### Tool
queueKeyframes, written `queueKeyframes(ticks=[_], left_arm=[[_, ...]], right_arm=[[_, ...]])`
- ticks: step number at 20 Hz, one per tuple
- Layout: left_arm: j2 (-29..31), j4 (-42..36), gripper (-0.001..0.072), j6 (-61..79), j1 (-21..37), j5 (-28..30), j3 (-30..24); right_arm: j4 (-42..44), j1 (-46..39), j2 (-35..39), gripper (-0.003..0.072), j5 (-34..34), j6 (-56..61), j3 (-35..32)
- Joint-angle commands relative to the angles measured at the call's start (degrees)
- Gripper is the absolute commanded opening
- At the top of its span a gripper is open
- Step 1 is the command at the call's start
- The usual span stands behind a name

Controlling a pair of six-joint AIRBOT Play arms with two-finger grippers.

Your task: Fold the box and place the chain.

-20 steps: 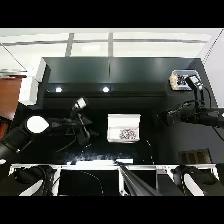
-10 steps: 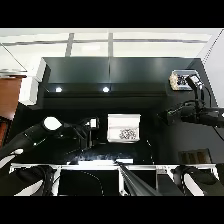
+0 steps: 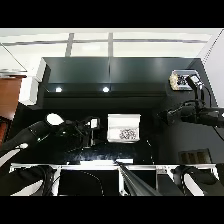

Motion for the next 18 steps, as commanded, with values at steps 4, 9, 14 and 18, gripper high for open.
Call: queueKeyframes(ticks=[4, 9, 14, 18], left_arm=[[-2.27, 1.46, 0.0709, -0.07, -3.5, 2.34, 1.75], [-3.69, 1.49, 0.0709, -0.26, -4.7, 2.54, 3.26], [-4.04, 1.29, 0.0708, -1.77, -4.68, 3.65, 3.61], [-4.04, 1.27, 0.0708, -1.77, -4.68, 3.67, 3.61]], right_arm=[[0.02, -0.02, -0.04, 0.0701, 0.04, 0.0, 0.07], [0.02, -0.02, -0.04, 0.0701, 0.04, 0.0, 0.07], [0.02, -0.02, -0.04, 0.0701, 0.04, 0.0, 0.07], [0.02, -0.02, -0.04, 0.0701, 0.02, 0.0, 0.07]])
